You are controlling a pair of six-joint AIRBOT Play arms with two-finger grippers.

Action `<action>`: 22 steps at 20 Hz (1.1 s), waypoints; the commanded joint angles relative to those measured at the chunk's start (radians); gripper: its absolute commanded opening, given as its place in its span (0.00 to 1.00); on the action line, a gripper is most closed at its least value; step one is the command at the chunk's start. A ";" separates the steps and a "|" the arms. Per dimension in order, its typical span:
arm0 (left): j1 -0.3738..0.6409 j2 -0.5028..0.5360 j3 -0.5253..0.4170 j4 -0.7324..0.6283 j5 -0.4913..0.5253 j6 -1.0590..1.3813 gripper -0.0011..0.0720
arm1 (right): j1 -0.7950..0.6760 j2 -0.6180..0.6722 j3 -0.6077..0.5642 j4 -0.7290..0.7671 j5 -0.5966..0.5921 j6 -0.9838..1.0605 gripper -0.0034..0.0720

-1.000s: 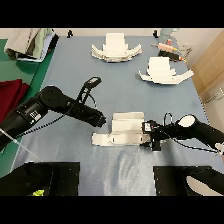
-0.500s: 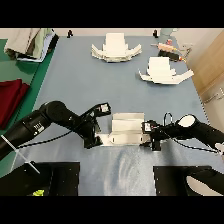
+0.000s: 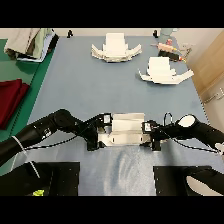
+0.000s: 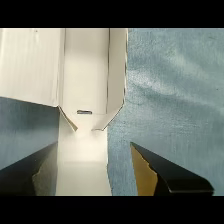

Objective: Fold the box.

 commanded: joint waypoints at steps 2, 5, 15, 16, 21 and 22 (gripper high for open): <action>-0.034 -0.067 -0.005 -0.124 0.069 0.109 0.97 | 0.000 -0.001 0.000 0.000 0.000 0.000 0.76; -0.050 -0.100 -0.005 -0.147 0.089 0.122 0.76 | 0.000 -0.001 0.000 0.000 0.000 0.000 0.76; -0.050 -0.132 -0.005 -0.167 0.115 0.204 0.40 | 0.000 -0.001 0.000 0.000 0.000 0.000 0.76; -0.056 -0.138 -0.005 -0.180 0.117 0.217 0.40 | 0.000 -0.001 0.000 0.000 0.000 0.000 0.76; -0.100 -0.150 -0.005 -0.264 0.197 0.302 0.40 | 0.000 -0.001 0.000 0.000 0.000 0.000 0.76; -0.100 -0.150 -0.005 -0.267 0.206 0.303 0.40 | 0.000 -0.001 0.000 0.000 0.000 0.000 0.76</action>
